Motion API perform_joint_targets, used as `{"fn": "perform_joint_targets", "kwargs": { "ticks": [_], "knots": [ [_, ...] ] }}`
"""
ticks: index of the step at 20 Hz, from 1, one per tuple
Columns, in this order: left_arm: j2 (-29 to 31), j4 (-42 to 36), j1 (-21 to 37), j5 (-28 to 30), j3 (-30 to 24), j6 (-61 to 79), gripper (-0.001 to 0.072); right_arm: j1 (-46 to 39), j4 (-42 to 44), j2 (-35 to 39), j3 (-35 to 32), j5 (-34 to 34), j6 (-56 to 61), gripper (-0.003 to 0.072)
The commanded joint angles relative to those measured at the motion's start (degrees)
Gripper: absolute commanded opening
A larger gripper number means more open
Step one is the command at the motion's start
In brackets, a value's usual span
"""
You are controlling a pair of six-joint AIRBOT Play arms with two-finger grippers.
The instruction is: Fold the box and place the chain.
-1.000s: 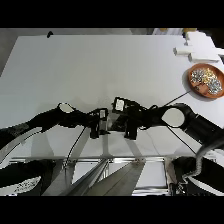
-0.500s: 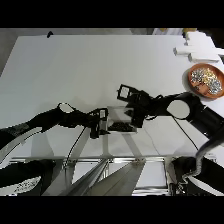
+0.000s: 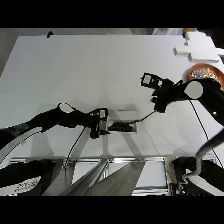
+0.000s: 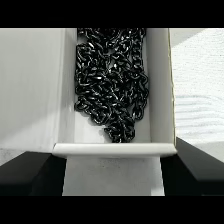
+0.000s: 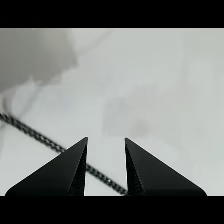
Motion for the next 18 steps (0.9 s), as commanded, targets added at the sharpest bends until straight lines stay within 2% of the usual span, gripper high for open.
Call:
{"fn": "perform_joint_targets", "kwargs": {
  "ticks": [1,7,10,18],
  "knots": [
    [0.02,0.02,0.02,0.0,0.02,0.02,0.0253,-2.25,-1.38,-4.35,-0.85,0.48,-8.24,0.0255],
    [0.02,0.02,0.02,0.02,0.02,0.02,0.0253,-2.25,-1.53,-8.98,-5.09,-2.21,-18.25,0.0256],
    [0.02,0.02,0.02,0.02,0.02,0.02,0.0253,-2.25,-1.55,-10.51,-5.22,-4.07,-18.34,0.0256],
    [0.02,0.02,0.02,0.02,0.02,0.02,0.0253,-2.27,-3.82,-11.78,-5.25,-2.34,-18.36,0.0255]
  ]
}}
